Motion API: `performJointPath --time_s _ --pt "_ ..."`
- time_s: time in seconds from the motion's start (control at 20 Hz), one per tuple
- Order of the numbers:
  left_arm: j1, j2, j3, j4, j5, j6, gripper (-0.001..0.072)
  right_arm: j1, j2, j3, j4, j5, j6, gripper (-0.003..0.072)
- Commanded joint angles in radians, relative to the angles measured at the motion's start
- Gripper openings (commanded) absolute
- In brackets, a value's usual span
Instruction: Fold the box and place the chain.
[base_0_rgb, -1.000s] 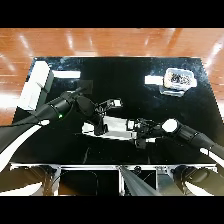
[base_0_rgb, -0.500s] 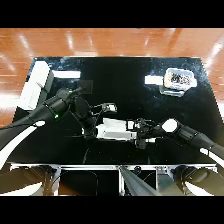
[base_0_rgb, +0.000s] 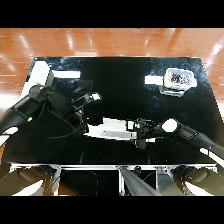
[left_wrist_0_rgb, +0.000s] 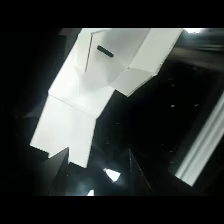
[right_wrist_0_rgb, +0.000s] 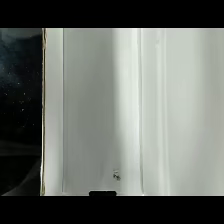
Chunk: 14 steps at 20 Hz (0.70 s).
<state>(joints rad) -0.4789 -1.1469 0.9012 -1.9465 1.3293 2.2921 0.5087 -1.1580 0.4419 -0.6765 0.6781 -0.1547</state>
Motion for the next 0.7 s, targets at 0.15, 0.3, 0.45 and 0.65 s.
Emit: performJointPath --time_s 0.15,0.3,0.45,0.65 --pt "-0.005 0.122 -0.220 -0.126 -0.118 -0.107 0.0488 -0.003 0.000 0.003 -0.034 0.025 -0.063 0.0538" --pt "-0.032 0.121 -0.231 -0.123 -0.256 -0.060 0.0489 -0.002 0.000 0.003 -0.031 0.026 -0.063 0.0538" --pt "-0.031 0.121 -0.231 -0.122 -0.319 -0.025 0.0489 -0.002 0.000 0.003 -0.030 0.025 -0.062 0.0537" --pt "-0.032 0.121 -0.231 -0.124 -0.320 0.023 0.0489 -0.002 0.000 0.003 0.018 0.008 -0.063 0.0537"
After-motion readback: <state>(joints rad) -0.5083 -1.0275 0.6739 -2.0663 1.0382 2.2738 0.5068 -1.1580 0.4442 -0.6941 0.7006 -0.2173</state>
